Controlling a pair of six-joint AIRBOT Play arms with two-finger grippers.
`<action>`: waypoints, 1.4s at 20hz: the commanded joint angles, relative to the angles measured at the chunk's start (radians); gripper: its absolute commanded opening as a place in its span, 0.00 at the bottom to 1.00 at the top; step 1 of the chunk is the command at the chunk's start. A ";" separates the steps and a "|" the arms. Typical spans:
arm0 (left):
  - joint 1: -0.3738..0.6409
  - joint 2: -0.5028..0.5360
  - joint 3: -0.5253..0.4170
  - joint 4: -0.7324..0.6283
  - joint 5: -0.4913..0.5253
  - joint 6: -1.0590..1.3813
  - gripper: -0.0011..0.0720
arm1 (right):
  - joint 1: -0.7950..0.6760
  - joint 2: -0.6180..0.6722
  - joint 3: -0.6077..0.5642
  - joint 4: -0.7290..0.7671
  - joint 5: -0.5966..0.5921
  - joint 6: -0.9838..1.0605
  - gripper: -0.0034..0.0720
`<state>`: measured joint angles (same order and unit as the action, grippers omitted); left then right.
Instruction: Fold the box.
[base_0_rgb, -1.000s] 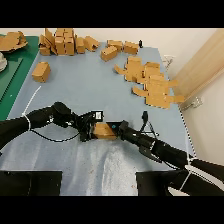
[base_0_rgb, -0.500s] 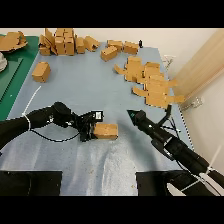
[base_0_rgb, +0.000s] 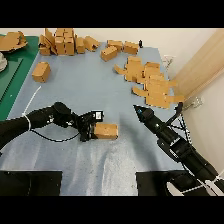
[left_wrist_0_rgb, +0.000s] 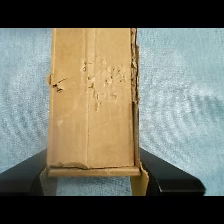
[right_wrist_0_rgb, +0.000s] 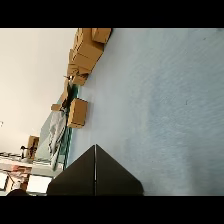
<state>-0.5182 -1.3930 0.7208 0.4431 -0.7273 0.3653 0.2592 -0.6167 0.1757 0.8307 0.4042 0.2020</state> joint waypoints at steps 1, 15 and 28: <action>0.000 0.000 0.001 -0.010 0.002 0.000 0.73 | -0.002 0.007 0.001 -0.014 -0.025 0.008 0.05; 0.044 0.165 0.001 -0.019 0.178 -0.329 0.73 | -0.002 0.007 0.001 -0.016 -0.126 0.008 0.05; 0.610 0.114 0.052 -0.013 0.513 -0.546 0.73 | -0.002 0.007 0.001 -0.016 -0.126 0.008 0.05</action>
<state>-0.0105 -1.1988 0.7429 0.4294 -0.2512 -0.1642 0.2577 -0.6106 0.1753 0.8146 0.2787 0.2096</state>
